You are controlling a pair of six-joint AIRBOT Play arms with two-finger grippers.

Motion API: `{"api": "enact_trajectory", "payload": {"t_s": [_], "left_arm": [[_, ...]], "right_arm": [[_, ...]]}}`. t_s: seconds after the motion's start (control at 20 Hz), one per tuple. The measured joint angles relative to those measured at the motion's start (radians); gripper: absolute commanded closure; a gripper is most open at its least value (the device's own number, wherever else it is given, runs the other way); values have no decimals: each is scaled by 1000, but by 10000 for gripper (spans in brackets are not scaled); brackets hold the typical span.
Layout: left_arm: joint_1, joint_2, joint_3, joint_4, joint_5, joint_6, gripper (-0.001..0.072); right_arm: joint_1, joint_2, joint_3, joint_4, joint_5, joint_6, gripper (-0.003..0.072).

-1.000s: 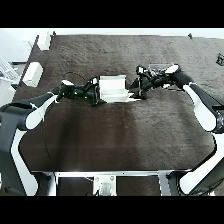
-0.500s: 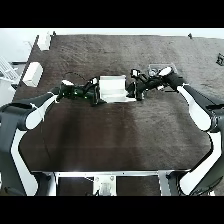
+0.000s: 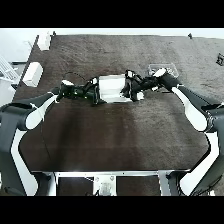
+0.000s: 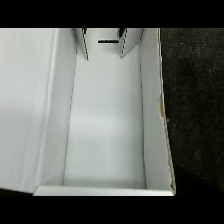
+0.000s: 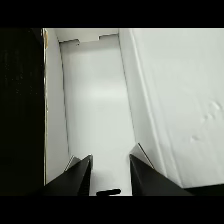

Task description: Fold the box and place the chain.

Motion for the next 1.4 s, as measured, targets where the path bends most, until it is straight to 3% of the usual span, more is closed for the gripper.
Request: {"api": "enact_trajectory", "payload": {"t_s": [0.1, 0.15, 0.25, 0.9, 0.95, 1.05, 1.25, 1.4], "left_arm": [[0, 0, 0, 0, 0, 0, 248], [0, 0, 0, 0, 0, 0, 248], [0, 0, 0, 0, 1, 1, 248], [-1, 0, 0, 2, -4, 5, 248], [-1, 0, 0, 2, -3, 5, 248], [-1, 0, 0, 2, -3, 1, 248], [-1, 0, 0, 0, -2, -3, 248], [-1, 0, 0, -2, 3, -5, 248]], "right_arm": [[2, -8, 0, 7, -1, 0, 232], [2, -11, 0, 8, -3, 0, 148], [3, -14, 0, 9, -5, -6, 85], [2, -19, 1, 10, 69, 57, 75], [0, -19, 1, 11, 72, 60, 86], [-8, -19, 3, 13, 80, 66, 259], [-42, -16, 6, -4, 87, 72, 370], [-72, -6, 7, -21, 97, 77, 506]]}}
